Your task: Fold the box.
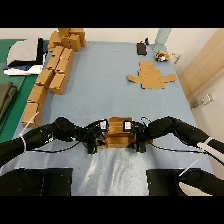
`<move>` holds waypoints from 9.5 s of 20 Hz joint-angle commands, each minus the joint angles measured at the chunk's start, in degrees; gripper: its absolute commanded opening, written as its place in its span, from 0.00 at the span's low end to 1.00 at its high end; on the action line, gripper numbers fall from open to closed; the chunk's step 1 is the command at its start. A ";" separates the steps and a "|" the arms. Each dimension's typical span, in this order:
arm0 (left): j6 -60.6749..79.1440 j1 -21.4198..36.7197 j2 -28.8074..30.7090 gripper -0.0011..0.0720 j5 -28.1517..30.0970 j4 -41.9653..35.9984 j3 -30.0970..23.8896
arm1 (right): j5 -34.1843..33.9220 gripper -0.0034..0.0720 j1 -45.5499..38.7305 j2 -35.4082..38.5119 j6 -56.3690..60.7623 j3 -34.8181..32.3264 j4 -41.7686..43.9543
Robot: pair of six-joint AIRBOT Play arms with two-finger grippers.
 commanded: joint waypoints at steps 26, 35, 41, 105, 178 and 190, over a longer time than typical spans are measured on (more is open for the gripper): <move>5.14 -4.92 -1.99 0.56 4.15 -6.97 0.90 | 0.00 0.67 0.00 0.04 0.02 0.00 0.00; -10.34 -4.61 0.68 0.06 9.40 4.15 0.92 | -0.02 0.67 0.00 0.04 0.02 0.00 0.00; -71.91 4.39 19.69 0.03 -4.37 34.60 0.90 | 0.00 0.67 0.00 0.04 0.02 0.02 -0.02; -97.81 -4.94 2.67 0.66 -2.69 15.06 9.03 | 0.00 0.67 0.00 0.04 0.02 0.00 -0.24; -149.26 -19.93 -19.85 0.92 -26.08 57.53 37.33 | 0.00 0.67 0.00 0.04 0.02 0.02 -0.24; -154.29 -20.52 -19.85 0.64 -28.13 58.42 37.18 | 0.00 0.67 0.00 0.04 0.04 0.02 -0.24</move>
